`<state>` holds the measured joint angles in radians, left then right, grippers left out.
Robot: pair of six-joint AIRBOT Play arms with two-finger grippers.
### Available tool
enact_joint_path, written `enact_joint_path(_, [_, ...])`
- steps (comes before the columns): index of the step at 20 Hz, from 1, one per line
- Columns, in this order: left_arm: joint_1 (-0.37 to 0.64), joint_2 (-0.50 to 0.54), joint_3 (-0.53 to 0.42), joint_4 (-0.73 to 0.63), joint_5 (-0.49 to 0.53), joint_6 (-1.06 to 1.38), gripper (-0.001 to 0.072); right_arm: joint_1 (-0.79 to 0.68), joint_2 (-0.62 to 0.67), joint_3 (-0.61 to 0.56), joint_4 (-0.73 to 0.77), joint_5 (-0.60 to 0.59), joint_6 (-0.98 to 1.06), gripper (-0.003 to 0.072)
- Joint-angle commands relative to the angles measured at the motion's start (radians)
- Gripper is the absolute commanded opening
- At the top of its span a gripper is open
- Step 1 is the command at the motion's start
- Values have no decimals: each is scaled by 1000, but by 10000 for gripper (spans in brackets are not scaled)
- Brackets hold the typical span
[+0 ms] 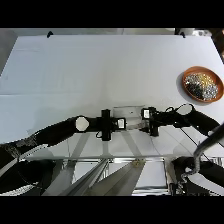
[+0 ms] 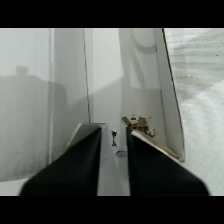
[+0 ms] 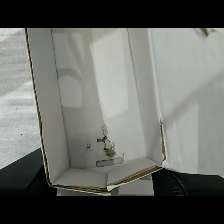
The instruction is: Fold the box and place the chain.
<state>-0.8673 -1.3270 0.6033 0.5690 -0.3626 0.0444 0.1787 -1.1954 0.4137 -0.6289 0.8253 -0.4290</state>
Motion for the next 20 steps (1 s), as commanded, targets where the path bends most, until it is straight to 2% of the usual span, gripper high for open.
enact_joint_path(1, [-1, -5, 0, -1, 8, 0, 342, 0, 1, 0, 0, 0, 1, 469])
enact_joint_path(3, [-1, -5, 0, -1, 22, 0, 412, 0, 1, 0, 0, 0, 1, 469])
enact_joint_path(8, [-1, -4, 0, 0, 42, 0, 400, 0, 1, 0, 0, 0, 1, 469])
enact_joint_path(10, [0, 3, 0, 19, 41, -22, 226, 0, 1, 0, 0, 0, 1, 469])
enact_joint_path(11, [2, 16, 0, 37, 42, -55, 80, 0, 1, 0, 0, 0, 1, 469])
enact_joint_path(12, [3, 32, 0, 55, 41, -94, 6, 0, 1, 0, 0, 0, 1, 469])
enact_joint_path(17, [52, 180, 0, 244, 8, -426, 5, 0, 1, 0, 0, 0, 1, 469])
enact_joint_path(20, [126, 291, 0, 460, -134, -750, 4, 0, 1, 0, 0, 0, 2, 469])
